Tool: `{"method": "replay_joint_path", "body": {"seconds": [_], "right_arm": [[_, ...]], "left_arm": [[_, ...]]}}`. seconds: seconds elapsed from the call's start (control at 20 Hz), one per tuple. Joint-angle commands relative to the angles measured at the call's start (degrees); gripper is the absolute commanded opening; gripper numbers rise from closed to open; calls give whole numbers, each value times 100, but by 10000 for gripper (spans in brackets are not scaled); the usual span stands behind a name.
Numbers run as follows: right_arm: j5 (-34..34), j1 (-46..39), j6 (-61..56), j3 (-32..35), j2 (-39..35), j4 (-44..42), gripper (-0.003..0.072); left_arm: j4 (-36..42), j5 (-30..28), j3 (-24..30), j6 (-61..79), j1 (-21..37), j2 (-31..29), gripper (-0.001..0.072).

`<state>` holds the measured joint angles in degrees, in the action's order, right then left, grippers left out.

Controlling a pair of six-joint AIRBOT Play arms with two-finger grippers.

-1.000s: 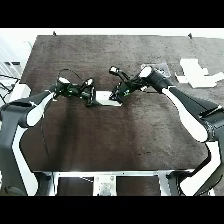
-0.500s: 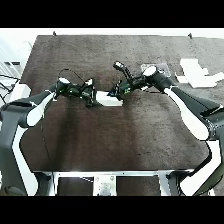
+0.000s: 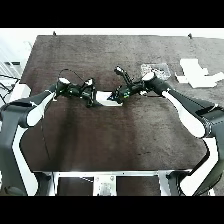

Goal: Fold the box and place the chain.

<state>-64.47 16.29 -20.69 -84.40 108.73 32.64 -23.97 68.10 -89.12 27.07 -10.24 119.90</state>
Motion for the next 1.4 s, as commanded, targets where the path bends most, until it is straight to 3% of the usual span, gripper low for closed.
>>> {"method": "replay_joint_path", "body": {"seconds": [0.0,0.15,0.45,0.65,0.95,1.1,1.25,1.3,1.35], "right_arm": [[-83,7,17,-72,-94,-74,17],[-70,7,190,-101,-754,-485,16],[168,-35,-337,249,-2573,-280,15],[848,-35,-918,1558,-3884,555,15],[2754,-31,-935,4030,-5318,511,15],[3064,-33,-935,4544,-5574,490,16],[3064,-33,-935,4618,-5571,490,17],[3067,-33,-933,4616,-5571,490,16],[3064,-33,-933,4618,-5571,492,16]], "left_arm": [[2,-7,-4,-7,4,-2,300],[2,-7,-4,-4,7,-2,300],[4,-9,-4,-4,4,-2,300],[7,-9,-4,-2,4,-2,300],[22,-2,-4,-2,4,-2,300],[26,0,-4,-4,4,-2,300],[50,74,-4,-9,4,-2,299],[87,131,-4,-24,4,-9,233],[61,201,-7,-162,15,-44,25]]}}
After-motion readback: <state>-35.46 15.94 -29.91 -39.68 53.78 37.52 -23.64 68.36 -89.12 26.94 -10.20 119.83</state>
